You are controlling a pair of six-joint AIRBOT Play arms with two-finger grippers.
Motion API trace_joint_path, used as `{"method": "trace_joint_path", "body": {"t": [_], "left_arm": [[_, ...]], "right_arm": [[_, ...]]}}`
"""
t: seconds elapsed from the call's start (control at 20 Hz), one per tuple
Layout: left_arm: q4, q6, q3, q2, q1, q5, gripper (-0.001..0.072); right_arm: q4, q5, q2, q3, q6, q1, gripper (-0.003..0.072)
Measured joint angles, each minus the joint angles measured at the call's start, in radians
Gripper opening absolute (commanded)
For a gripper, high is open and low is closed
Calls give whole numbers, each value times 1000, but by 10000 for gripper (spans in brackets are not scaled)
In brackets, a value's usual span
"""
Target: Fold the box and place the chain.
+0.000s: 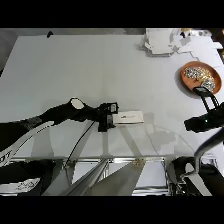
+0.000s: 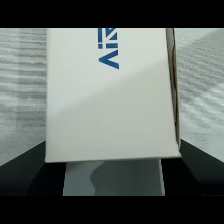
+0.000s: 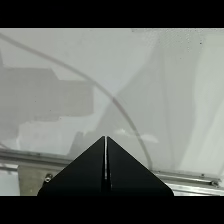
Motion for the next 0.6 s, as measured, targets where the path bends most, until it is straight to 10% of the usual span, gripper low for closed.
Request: {"method": "trace_joint_path", "body": {"t": [0.6], "left_arm": [[119,-349,1,447,286,10,3]], "right_arm": [[0,1,0,0,0,0,22]]}}
